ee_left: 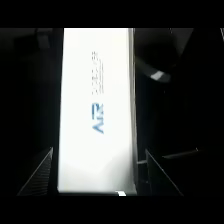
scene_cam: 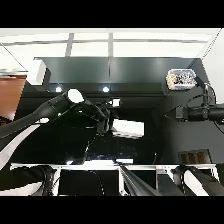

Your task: Fold the box and place the chain.

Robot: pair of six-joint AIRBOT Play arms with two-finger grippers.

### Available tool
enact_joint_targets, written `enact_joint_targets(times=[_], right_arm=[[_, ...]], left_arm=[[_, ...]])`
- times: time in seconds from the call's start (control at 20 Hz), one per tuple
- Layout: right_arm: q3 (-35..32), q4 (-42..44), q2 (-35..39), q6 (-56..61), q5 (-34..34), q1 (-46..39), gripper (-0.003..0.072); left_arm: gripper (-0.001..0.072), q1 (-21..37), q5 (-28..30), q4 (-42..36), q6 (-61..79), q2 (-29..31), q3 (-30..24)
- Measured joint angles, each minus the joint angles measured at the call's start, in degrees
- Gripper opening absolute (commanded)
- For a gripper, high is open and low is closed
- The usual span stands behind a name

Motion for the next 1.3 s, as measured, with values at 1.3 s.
enact_joint_targets(times=[1.3], right_arm=[[0.07,0.85,0.04,0.26,-0.87,-1.33,0.0015]], left_arm=[[0.0712,-9.51,-5.42,7.63,-12.94,-13.55,17.16]])
